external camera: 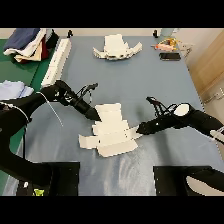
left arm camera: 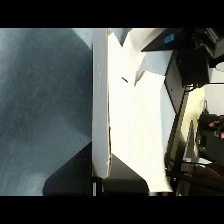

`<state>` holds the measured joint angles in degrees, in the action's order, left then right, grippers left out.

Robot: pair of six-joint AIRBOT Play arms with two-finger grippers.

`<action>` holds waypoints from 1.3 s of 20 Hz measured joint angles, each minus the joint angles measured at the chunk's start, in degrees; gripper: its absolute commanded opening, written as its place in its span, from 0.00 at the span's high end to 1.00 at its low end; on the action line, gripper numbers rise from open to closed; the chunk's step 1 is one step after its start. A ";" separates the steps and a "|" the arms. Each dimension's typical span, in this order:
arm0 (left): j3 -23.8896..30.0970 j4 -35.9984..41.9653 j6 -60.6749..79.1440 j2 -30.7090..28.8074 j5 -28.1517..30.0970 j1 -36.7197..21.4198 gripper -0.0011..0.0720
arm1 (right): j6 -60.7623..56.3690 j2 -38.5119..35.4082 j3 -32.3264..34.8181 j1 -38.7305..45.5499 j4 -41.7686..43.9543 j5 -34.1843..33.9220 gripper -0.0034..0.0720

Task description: Fold the box.

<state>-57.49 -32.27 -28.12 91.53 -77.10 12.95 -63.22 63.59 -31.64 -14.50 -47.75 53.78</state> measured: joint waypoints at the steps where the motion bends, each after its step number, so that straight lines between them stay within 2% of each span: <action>1: -0.13 0.22 1.62 -0.37 0.13 0.20 0.97 | -2.10 -0.59 -1.18 0.22 -2.36 -0.07 0.65; 4: -0.37 0.81 6.47 -2.99 2.47 1.84 0.97 | -10.05 -2.89 -5.81 0.57 -11.47 0.33 0.65; 9: 1.40 0.85 15.04 -12.04 12.94 8.11 0.97 | -20.79 -5.11 -11.74 0.68 -21.90 0.22 0.65; 12: 6.69 1.84 22.05 -18.69 21.97 12.00 0.97 | -24.20 -5.49 -12.92 0.68 -24.20 -0.48 0.65; 14: 11.67 5.60 28.96 -22.73 29.20 14.14 0.97 | -25.55 -5.55 -13.27 0.72 -25.05 -1.49 0.65; 17: 18.71 11.19 38.95 -27.43 36.81 16.98 0.97 | -26.73 -5.62 -13.49 0.68 -25.38 -2.91 0.65; 20: 23.52 14.23 44.52 -30.08 40.11 19.96 0.97 | -27.65 -5.64 -13.57 0.79 -25.88 -4.26 0.65; 26: 28.70 15.63 47.89 -31.41 45.03 24.74 0.97 | -28.22 -5.64 -13.60 0.68 -25.66 -5.20 0.65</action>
<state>-28.80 -16.64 19.77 60.12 -32.08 37.69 -91.44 57.95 -45.23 -13.82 -73.41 48.58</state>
